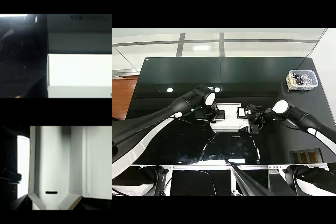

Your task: Fold the box and place the chain.

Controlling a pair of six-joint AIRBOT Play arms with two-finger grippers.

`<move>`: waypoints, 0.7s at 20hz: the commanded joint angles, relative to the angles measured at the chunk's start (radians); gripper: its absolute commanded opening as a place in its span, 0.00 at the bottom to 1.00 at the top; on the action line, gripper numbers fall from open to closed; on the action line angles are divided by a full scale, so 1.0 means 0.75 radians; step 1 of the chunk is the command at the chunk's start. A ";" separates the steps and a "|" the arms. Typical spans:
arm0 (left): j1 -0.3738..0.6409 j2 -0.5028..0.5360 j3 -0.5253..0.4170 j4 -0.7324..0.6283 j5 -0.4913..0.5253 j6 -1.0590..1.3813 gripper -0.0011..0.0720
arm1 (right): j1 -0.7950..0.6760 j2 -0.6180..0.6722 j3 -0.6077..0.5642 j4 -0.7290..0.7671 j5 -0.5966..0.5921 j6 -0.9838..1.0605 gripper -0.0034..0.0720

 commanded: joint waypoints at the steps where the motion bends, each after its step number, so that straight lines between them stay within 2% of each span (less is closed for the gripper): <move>1: -0.001 0.001 0.001 -0.018 0.004 -0.001 0.05 | 0.000 0.043 0.001 -0.073 0.034 0.012 0.98; 2: -0.001 0.001 0.001 -0.017 0.003 -0.001 0.05 | 0.000 0.043 0.001 -0.073 0.030 0.012 0.98; 3: -0.001 0.001 0.001 -0.017 0.004 -0.001 0.05 | 0.000 0.043 0.001 -0.073 0.030 0.012 0.89; 4: -0.001 0.001 0.001 -0.017 0.004 -0.001 0.05 | 0.000 0.043 0.001 -0.074 0.030 0.012 0.76; 6: -0.001 0.001 0.001 -0.016 0.004 -0.001 0.05 | 0.000 0.043 0.001 -0.072 0.031 0.014 0.42; 7: -0.001 0.001 0.001 -0.016 0.004 -0.001 0.05 | 0.000 0.042 0.001 -0.068 0.030 0.026 0.36; 10: -0.001 0.001 0.001 -0.016 0.004 0.000 0.05 | 0.000 0.013 -0.001 -0.044 -0.006 0.130 0.36; 14: -0.001 0.001 0.001 -0.011 0.004 0.006 0.05 | 0.011 -0.076 0.000 0.303 -0.013 0.019 0.36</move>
